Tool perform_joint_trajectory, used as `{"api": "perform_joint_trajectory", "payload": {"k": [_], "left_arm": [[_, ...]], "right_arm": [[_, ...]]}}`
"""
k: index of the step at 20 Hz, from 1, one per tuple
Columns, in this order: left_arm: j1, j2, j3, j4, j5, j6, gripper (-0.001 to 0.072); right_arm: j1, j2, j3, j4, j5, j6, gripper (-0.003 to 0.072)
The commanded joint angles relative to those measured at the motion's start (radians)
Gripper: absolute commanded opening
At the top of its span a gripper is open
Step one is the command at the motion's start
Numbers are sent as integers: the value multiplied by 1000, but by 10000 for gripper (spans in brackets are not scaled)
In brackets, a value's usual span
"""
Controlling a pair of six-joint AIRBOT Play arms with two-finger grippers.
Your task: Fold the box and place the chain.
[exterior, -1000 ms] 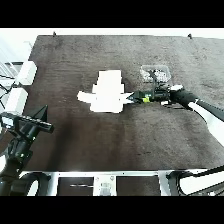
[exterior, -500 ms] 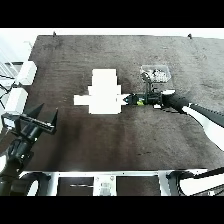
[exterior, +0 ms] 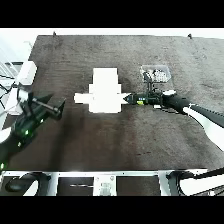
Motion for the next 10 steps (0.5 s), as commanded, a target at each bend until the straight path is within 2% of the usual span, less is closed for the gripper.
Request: {"api": "perform_joint_trajectory", "payload": {"k": [1, 4, 10], "left_arm": [[0, -279, 200, 4, -99, -3, 609], [0, -494, 402, 127, -216, -175, 609], [0, -870, 866, 631, -544, -681, 609]], "right_arm": [[0, 1, -14, -5, -18, 9, 15], [-4, 1, -28, -4, -29, 6, 16], [-13, 1, -27, -3, -40, -61, 16]]}}
